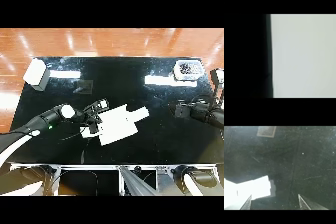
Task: Fold the box and place the chain.
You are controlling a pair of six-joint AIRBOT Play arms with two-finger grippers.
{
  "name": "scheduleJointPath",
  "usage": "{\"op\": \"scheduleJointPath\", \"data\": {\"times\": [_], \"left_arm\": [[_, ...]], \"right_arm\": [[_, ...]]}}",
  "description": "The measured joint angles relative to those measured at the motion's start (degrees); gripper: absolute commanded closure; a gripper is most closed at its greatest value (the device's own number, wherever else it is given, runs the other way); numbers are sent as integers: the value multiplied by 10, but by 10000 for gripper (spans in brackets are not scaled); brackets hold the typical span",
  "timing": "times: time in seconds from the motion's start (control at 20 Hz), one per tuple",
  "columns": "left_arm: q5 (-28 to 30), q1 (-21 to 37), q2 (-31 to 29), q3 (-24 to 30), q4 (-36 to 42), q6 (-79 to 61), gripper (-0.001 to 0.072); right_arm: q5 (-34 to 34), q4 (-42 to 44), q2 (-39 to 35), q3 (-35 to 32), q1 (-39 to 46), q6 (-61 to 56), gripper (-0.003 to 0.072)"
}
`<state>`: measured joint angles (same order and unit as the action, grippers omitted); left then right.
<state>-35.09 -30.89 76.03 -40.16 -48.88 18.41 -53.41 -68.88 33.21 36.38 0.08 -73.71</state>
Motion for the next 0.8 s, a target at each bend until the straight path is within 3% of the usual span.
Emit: {"op": "scheduleJointPath", "data": {"times": [0.25, 0.55, 0.8], "left_arm": [[-1, 0, 5, -19, -40, -47, 690], [-42, 0, -17, -24, -57, -138, 691], [-43, -2, -34, 3, -37, -161, 692]], "right_arm": [[1, -3, 0, 0, 0, 0, -18], [1, -4, 0, 0, 0, 0, -18], [0, -4, 0, 0, 0, 0, -18]]}}
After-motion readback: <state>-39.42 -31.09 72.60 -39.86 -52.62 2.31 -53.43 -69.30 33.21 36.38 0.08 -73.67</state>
